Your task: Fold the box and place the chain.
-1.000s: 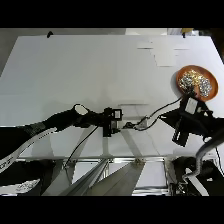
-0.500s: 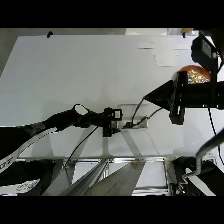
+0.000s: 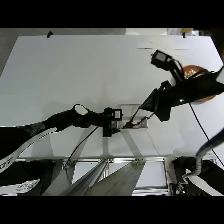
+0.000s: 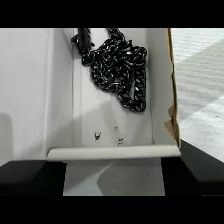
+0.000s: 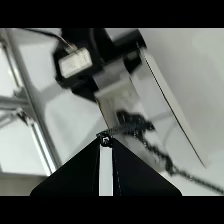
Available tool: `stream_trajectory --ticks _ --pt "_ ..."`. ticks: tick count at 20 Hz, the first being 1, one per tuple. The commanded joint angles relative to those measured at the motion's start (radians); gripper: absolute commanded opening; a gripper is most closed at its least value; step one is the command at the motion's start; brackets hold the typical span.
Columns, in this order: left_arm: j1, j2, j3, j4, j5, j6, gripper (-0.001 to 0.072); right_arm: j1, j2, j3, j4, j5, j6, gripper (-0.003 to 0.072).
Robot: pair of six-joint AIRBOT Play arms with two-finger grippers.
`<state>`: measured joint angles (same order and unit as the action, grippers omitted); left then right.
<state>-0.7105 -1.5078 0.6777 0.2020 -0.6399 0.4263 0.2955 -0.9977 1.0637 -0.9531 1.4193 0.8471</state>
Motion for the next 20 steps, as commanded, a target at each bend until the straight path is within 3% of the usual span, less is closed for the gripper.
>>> stream_trajectory --ticks 1,8,11,12,17,19,20 --pt "0.000 0.000 0.001 0.000 0.000 0.000 0.0207 0.027 -0.089 0.001 -0.178 0.037 0.164 0.0022" --pt "0.000 0.000 0.001 0.000 0.000 0.000 0.0207 0.053 -0.118 -0.087 -0.151 -0.027 0.178 0.0029" --pt "0.000 0.000 0.001 0.000 0.000 0.000 0.0207 0.051 -0.118 -0.090 -0.154 -0.034 0.195 0.0191" --pt "0.000 0.000 0.001 0.000 0.000 0.000 0.0207 0.040 -0.118 -0.083 -0.150 -0.039 0.195 0.0213" --pt "0.000 0.000 0.001 0.000 0.000 0.000 0.0207 -0.133 -0.118 0.063 -0.154 -0.056 0.234 0.0198" --pt "0.000 0.000 0.001 0.000 0.000 0.000 0.0207 -0.211 -0.121 0.069 -0.214 -0.127 0.292 0.0048" --pt "0.000 0.000 0.001 0.000 0.000 0.000 0.0207 -0.235 -0.129 0.069 -0.268 -0.149 0.331 0.0022"
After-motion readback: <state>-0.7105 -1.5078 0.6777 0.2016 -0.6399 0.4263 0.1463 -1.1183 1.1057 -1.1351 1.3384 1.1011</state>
